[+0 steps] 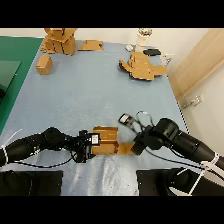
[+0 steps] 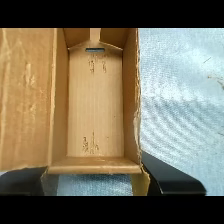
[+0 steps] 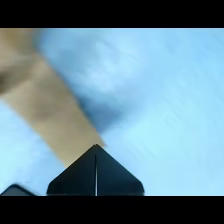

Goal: Fold the box.

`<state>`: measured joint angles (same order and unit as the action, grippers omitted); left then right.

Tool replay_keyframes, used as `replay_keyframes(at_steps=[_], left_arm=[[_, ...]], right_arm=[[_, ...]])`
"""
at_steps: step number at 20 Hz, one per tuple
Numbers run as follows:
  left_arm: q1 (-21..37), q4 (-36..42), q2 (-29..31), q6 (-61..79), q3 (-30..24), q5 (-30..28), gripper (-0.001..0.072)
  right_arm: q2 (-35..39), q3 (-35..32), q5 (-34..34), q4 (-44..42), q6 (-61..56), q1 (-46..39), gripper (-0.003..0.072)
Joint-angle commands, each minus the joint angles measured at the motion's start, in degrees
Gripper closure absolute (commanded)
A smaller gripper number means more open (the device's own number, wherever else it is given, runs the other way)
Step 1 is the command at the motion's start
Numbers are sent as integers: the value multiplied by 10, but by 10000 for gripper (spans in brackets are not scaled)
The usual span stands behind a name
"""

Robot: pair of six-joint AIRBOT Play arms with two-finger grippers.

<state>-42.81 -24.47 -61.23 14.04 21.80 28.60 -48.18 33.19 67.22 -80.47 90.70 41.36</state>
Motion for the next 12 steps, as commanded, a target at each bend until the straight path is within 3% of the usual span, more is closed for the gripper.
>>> replay_keyframes(at_steps=[1, 5, 8, 12], left_arm=[[0, 0, 0, 0, 0, 0, 169], [0, 0, 0, 0, 0, 0, 169], [0, 0, 0, 0, 0, 0, 169], [0, 0, 0, 0, 0, 0, 169]], right_arm=[[-1, -7, 46, 66, -174, -72, 685], [-1, -43, 17, -53, -170, -151, 685], [-1, -77, -42, -169, -129, -167, 686], [0, -104, -75, -195, -123, -167, 686]])
